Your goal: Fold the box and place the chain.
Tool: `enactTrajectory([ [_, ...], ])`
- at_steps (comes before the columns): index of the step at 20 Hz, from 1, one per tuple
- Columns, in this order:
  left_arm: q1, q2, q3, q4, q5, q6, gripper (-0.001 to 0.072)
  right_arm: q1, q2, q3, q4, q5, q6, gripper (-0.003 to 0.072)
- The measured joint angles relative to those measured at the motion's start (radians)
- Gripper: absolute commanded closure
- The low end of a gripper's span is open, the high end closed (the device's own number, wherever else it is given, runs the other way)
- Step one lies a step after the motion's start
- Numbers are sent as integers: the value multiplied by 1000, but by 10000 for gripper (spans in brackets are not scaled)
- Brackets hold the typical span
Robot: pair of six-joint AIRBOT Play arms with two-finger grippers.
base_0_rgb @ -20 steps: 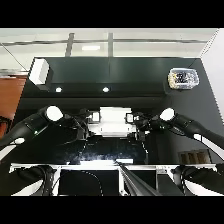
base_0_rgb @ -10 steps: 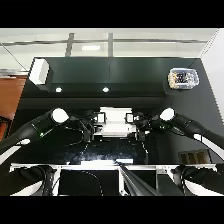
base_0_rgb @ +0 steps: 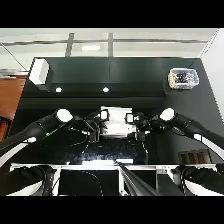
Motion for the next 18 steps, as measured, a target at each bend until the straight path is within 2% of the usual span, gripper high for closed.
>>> enactTrajectory([
  [1,0,-1,0,0,0,0,455,0,0,0,0,0,0,319],
  [3,0,-2,0,0,-1,0,373,0,0,0,0,0,0,318],
  [5,0,-2,0,1,-1,1,379,0,0,0,0,0,0,319],
  [6,0,-2,0,1,-1,1,489,0,0,0,0,0,0,319],
  [8,0,-3,0,2,0,0,553,0,0,0,0,0,0,319],
  [9,0,-1,0,3,0,0,664,0,0,0,1,0,0,318],
  [10,0,4,0,7,-1,0,687,0,0,0,1,0,0,319],
  [14,41,91,4,81,-19,-93,687,0,0,0,2,0,2,319],
  [18,183,253,5,158,-97,-305,687,0,0,0,2,-1,1,318],
])
